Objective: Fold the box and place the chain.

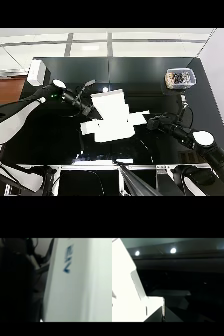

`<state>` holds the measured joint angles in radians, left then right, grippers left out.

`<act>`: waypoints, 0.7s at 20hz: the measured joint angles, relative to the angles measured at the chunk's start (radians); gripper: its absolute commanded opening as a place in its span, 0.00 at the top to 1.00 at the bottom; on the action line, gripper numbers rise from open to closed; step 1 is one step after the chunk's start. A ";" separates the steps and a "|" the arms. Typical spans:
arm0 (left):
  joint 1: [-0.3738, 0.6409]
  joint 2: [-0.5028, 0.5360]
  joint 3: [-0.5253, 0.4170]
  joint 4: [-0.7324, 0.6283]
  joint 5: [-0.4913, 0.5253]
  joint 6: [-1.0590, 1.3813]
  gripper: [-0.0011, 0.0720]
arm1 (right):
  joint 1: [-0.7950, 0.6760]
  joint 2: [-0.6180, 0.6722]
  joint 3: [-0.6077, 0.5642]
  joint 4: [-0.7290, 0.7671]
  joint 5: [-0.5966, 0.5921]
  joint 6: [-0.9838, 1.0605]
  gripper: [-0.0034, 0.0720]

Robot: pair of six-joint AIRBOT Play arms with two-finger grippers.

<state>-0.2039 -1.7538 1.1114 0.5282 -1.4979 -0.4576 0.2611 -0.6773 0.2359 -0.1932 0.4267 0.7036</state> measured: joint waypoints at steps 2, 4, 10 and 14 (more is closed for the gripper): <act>-0.003 -0.005 0.017 0.026 0.003 0.004 0.66 | 0.000 0.000 0.000 -0.015 0.012 0.000 0.94; -0.007 -0.008 0.029 0.040 0.013 0.006 0.66 | 0.000 0.000 0.000 -0.028 0.024 0.004 0.94; -0.011 -0.011 0.041 0.052 0.023 0.007 0.81 | 0.000 0.000 0.000 -0.043 0.039 0.019 0.94; -0.013 -0.011 0.042 0.052 0.021 0.012 0.95 | 0.000 0.000 0.000 -0.048 0.045 0.022 0.72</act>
